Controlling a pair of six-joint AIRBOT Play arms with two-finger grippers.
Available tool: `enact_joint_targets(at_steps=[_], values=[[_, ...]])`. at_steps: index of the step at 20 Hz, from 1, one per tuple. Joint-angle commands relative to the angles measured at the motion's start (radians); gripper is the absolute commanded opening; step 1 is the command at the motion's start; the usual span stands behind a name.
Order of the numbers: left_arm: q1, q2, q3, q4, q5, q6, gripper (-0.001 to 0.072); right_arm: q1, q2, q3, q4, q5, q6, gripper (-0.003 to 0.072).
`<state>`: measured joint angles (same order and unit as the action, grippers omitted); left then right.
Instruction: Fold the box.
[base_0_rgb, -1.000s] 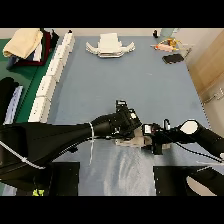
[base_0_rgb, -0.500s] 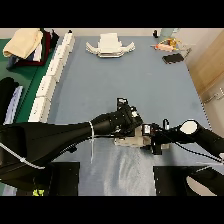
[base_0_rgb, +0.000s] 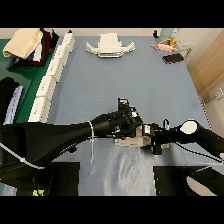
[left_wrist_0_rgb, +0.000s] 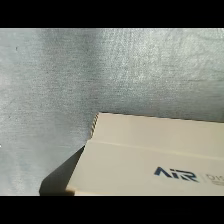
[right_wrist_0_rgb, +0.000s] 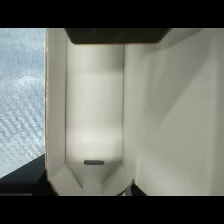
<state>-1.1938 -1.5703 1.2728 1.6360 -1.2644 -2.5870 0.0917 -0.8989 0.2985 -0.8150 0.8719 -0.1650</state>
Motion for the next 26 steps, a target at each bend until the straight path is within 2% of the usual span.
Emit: enact_joint_targets(at_steps=[1,3,4,5,6,16,17,18,19,22,23,26], values=[[-0.010,-0.001,-0.001,-0.001,0.006,0.013,0.0019,0.000,0.001,0.001,0.000,0.002,0.000,0.0519],[-0.010,-0.001,-0.001,-0.001,0.006,0.014,0.0045,0.000,0.001,0.001,0.000,0.002,0.000,0.0519],[-0.010,-0.001,-0.001,-0.001,0.006,0.013,0.0314,0.000,0.001,0.001,0.000,0.002,0.000,0.0519],[-0.010,-0.001,-0.001,-0.001,0.006,0.011,0.0515,0.000,0.001,0.001,0.000,0.002,0.000,0.0519],[-0.010,-0.001,-0.001,-0.001,0.006,0.008,0.0531,0.000,0.001,0.001,0.000,0.002,0.000,0.0519],[-0.025,-0.001,-0.029,-0.003,0.005,-0.001,0.0521,0.000,0.001,0.001,0.000,0.002,0.000,0.0519],[-0.030,-0.001,-0.033,-0.003,0.006,-0.005,0.0498,0.000,0.001,0.001,0.000,0.002,0.000,0.0519],[-0.034,-0.001,-0.034,-0.001,0.008,-0.006,0.0291,0.000,0.001,0.001,0.000,0.002,0.000,0.0519],[-0.034,-0.001,-0.034,0.000,0.016,-0.006,0.0188,0.000,0.001,0.001,0.000,0.002,0.000,0.0519],[-0.035,-0.006,-0.034,0.005,0.077,-0.004,0.0156,0.000,0.001,0.001,0.000,0.002,0.000,0.0519],[-0.037,-0.014,-0.034,0.006,0.076,0.006,0.0017,0.000,0.001,0.001,0.000,0.002,0.000,0.0519],[-0.053,-0.024,-0.034,0.024,0.059,0.006,0.0018,0.000,0.001,0.001,0.000,0.002,0.000,0.0519]])
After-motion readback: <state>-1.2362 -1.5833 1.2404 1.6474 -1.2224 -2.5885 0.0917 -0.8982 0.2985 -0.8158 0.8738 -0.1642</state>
